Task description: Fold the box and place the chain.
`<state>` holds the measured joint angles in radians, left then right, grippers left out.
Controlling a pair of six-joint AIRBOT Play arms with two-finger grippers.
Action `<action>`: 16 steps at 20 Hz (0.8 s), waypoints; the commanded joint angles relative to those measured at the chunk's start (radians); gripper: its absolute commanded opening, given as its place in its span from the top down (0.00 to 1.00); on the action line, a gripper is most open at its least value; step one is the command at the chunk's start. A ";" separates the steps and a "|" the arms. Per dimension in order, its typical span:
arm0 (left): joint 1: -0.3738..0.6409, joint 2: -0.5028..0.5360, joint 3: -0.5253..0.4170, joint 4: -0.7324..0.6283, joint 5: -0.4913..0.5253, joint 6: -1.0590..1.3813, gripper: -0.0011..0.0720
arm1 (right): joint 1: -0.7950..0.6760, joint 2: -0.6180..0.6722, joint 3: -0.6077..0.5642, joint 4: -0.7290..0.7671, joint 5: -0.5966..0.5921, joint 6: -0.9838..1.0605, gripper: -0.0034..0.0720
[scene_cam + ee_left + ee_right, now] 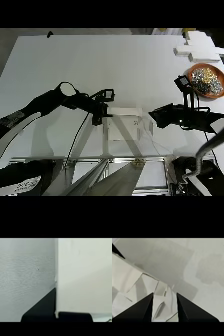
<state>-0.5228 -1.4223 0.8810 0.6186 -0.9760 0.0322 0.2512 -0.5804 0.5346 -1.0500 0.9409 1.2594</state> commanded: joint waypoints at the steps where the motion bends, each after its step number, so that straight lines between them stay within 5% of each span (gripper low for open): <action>1: -0.009 -0.029 0.001 0.011 0.077 0.021 0.98 | 0.001 0.003 0.001 0.000 0.009 -0.001 0.53; 16: -0.009 -0.103 0.001 -0.011 0.101 0.076 0.97 | 0.001 0.003 0.001 -0.001 0.018 -0.005 0.53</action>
<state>-0.5312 -1.5154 0.8814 0.6079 -0.8818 0.1055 0.2516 -0.5785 0.5346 -1.0500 0.9554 1.2560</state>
